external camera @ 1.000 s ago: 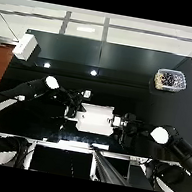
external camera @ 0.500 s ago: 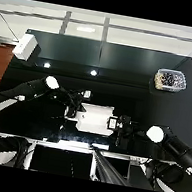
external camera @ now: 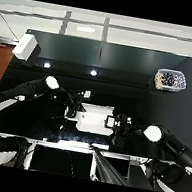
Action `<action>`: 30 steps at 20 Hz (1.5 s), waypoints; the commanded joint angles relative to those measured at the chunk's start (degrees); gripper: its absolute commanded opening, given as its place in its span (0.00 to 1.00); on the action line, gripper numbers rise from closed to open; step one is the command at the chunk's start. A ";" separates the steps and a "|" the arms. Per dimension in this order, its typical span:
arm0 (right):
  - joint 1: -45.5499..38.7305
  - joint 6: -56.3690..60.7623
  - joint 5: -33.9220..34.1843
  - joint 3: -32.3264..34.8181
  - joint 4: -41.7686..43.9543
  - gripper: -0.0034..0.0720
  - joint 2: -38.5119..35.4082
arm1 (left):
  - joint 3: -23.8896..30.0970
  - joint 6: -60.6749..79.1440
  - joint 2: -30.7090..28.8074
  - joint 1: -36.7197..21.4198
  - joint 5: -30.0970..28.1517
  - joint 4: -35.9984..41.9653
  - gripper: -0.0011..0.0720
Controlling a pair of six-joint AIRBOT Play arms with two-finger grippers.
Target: Fold the box and place the chain.
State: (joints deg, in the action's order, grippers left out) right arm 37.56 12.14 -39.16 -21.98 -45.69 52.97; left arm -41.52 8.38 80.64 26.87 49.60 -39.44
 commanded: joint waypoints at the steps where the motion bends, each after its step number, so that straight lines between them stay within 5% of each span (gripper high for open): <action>1: -1.09 -0.15 2.16 -1.79 0.31 0.96 0.04 | -0.07 -0.02 0.02 0.02 -0.13 -0.17 0.05; 30: -6.49 3.26 3.63 -5.40 -0.85 0.96 1.22 | -0.07 -0.02 0.02 0.02 0.07 -0.17 0.05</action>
State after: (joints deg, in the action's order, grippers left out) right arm 31.09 15.35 -36.16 -27.35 -46.57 54.17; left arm -41.52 8.34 80.64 26.85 49.56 -39.59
